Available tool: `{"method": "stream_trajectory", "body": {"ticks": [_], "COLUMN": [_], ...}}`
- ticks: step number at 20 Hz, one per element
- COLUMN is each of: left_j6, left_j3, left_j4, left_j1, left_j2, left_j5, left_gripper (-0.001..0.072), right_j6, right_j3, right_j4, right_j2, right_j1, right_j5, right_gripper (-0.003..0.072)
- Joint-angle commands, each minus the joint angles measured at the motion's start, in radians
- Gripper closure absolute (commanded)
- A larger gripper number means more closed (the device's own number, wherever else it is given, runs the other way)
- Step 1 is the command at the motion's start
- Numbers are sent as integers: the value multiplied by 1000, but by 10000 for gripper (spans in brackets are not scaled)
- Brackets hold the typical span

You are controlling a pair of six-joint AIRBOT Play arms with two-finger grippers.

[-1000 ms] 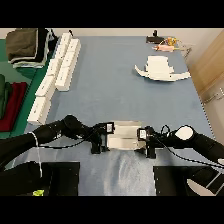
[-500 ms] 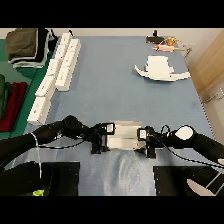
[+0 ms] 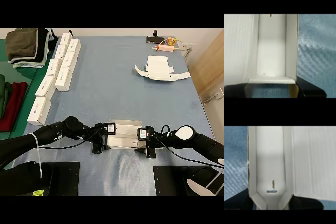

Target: Fold the box.

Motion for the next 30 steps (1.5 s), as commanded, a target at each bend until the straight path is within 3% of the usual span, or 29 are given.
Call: {"method": "stream_trajectory", "body": {"ticks": [1, 3, 4, 5, 17, 23, 30], "left_j6": [-3, -1, -1, -3, 0, -4, 12], "left_j3": [-1, -1, -1, -1, 0, -10, -21], "left_j4": [0, 0, 0, 0, 45, 45, -11], "left_j1": [-1, -1, -1, -1, 1, 2, 7], "left_j2": [-1, -1, -1, 0, 3, 54, 54], "left_j5": [-7, -19, -23, -23, -11, 20, 12], "left_gripper": [231, 253, 54, 18, 18, 18, 18], "right_j6": [0, 0, 0, 0, 0, 0, 0], "right_j3": [0, 0, 0, 0, 0, 0, 0], "right_j4": [0, 0, 0, 0, 0, 0, 0], "right_j2": [1, 1, 1, 1, 1, 1, 0], "right_j1": [0, 0, 0, 0, 0, 0, 0], "right_j5": [3, 3, 3, 3, 3, 3, 3], "right_gripper": [164, 164, 164, 164, 164, 164, 164]}}
